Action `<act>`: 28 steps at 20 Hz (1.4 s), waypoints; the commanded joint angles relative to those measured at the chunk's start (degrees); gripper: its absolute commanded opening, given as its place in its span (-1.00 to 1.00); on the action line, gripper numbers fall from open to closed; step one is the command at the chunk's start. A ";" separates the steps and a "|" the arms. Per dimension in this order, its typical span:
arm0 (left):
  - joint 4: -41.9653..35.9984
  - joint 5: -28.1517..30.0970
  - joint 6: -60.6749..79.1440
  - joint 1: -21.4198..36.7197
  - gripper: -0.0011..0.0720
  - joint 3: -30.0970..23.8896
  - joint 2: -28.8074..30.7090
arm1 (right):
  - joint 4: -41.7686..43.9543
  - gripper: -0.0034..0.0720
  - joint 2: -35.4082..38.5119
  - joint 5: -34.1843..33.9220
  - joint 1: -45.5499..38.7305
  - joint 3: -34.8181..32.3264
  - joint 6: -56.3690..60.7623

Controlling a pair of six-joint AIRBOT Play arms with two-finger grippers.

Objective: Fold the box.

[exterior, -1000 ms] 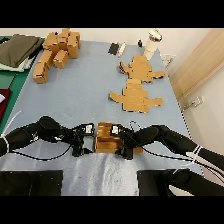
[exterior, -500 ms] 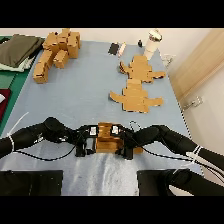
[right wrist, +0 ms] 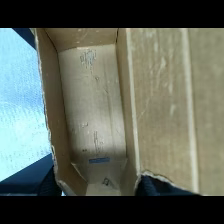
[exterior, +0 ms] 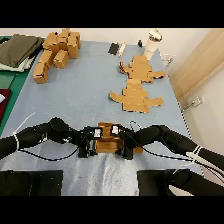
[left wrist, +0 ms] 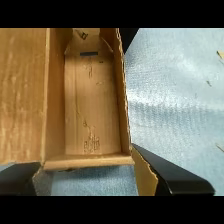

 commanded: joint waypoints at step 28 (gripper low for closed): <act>4.74 0.17 -7.80 -1.64 0.66 2.64 -2.36 | 0.02 0.49 0.00 0.02 0.02 0.07 0.00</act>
